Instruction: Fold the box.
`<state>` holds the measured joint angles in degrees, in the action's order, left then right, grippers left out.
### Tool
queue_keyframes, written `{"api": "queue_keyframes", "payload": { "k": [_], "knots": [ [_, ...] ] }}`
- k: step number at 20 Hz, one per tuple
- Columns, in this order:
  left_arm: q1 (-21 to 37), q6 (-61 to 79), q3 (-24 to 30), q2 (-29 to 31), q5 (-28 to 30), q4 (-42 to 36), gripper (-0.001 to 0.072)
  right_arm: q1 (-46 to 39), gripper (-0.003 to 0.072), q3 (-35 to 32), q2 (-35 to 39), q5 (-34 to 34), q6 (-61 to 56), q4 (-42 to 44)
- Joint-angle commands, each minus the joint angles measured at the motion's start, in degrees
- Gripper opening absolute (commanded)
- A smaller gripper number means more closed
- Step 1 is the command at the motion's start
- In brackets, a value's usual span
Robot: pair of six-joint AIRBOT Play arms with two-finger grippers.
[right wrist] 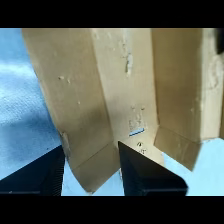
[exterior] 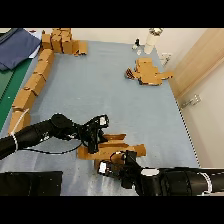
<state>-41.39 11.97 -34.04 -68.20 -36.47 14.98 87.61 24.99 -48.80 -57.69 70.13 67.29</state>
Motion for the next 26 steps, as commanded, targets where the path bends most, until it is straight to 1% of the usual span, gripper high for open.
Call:
{"api": "queue_keyframes", "payload": {
  "k": [1,5,7,10,12,16,18,19,20,21,22,23,26],
  "knots": [
    [-0.02,0.02,-0.07,-0.02,-0.02,0.02,0.0013,0.02,0.0499,1.29,-0.02,-1.77,-0.02,-0.24],
    [-0.02,0.02,-0.07,-0.02,0.0,0.02,0.0013,0.02,0.0499,1.95,1.03,-3.56,-0.02,-1.38],
    [-0.02,0.02,-0.07,-0.02,-0.02,0.02,0.0013,-0.02,0.0499,1.97,1.38,-4.26,-0.13,-4.59],
    [-0.02,0.02,-0.07,-0.02,0.0,0.02,0.0012,-0.04,0.0499,1.95,1.36,-3.61,-5.2,-10.05],
    [-0.02,0.02,-0.07,-0.02,0.0,0.02,0.0012,-0.02,0.0499,1.95,1.36,-2.58,-5.53,-9.73],
    [-0.02,0.02,-0.07,-0.02,0.0,0.02,0.0013,-0.04,0.0499,1.7,1.33,-2.75,-7.74,-8.7],
    [-0.02,0.02,-0.07,-0.02,0.0,0.02,0.0012,-0.04,0.05,1.7,1.36,0.66,-7.74,-8.11],
    [-0.02,0.02,-0.07,-0.02,0.0,0.02,0.0012,-0.04,0.0523,1.7,1.36,2.47,-7.63,-8.24],
    [-0.02,0.02,-0.07,-0.02,0.0,0.02,0.0012,-0.04,0.0541,1.7,1.36,2.29,-7.82,-8.17],
    [-0.02,0.02,-0.07,-0.02,0.0,0.02,0.0013,-0.55,0.072,1.7,1.36,0.81,-11.17,-9.2],
    [-0.02,0.02,-0.07,-0.02,0.02,0.02,0.0012,-2.03,0.072,1.7,1.36,-0.52,-15.78,-9.2],
    [-0.02,0.02,-0.07,-0.02,0.02,0.02,0.0012,-3.5,0.072,1.7,1.36,-1.4,-17.42,-8.15],
    [-0.07,0.02,-0.07,-0.02,-0.04,0.02,0.0012,-5.11,0.072,1.7,1.36,-1.95,-13.6,-5.92]
  ]
}}
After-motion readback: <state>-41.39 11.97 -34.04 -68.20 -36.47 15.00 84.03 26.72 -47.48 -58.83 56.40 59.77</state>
